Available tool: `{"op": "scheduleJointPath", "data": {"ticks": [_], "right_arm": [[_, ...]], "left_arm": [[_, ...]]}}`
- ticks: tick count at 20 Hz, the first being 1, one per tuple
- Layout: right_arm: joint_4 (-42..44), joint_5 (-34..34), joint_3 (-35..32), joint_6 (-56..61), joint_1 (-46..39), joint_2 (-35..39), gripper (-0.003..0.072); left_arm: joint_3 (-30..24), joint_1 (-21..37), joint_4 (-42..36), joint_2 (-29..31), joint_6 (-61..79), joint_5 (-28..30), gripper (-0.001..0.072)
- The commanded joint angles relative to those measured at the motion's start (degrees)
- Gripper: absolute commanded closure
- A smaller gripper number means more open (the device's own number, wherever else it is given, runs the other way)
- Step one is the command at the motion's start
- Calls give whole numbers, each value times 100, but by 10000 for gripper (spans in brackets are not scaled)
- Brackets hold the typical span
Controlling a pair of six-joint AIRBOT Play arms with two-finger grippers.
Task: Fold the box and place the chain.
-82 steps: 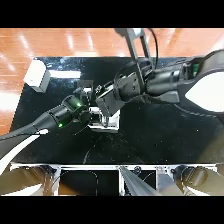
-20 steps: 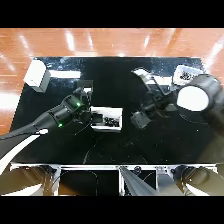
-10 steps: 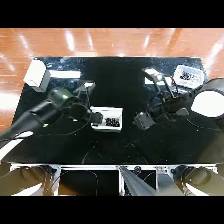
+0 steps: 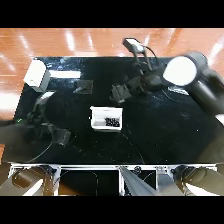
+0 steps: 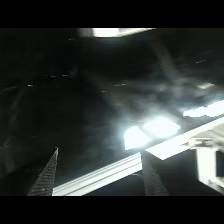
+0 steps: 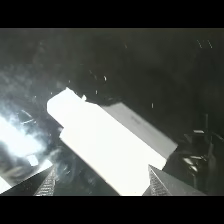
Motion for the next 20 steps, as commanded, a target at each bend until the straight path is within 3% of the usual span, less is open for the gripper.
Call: {"op": "scheduleJointPath", "data": {"ticks": [1,4,7,9,13,16,20], "right_arm": [[116,702,1217,-573,-219,-1322,-34],[116,767,1440,-601,-516,-1963,-34],[140,-116,1423,-660,-669,-2050,-34],[605,-452,1423,-1421,-667,-2050,-34],[894,739,1423,-2719,-623,-2181,-34],[1460,1067,1259,-2898,-586,-2371,-34],[1322,1639,1012,-3209,-372,-2389,-34]], "left_arm": [[-686,597,-684,1207,144,-26,90],[-739,669,-682,1174,144,-24,89],[-737,669,-911,935,146,-339,90],[-737,667,-1161,774,155,-538,90],[-737,667,-1209,474,262,-662,90],[-737,667,-1217,284,262,-719,90],[-737,667,-1228,238,260,-782,90]]}}
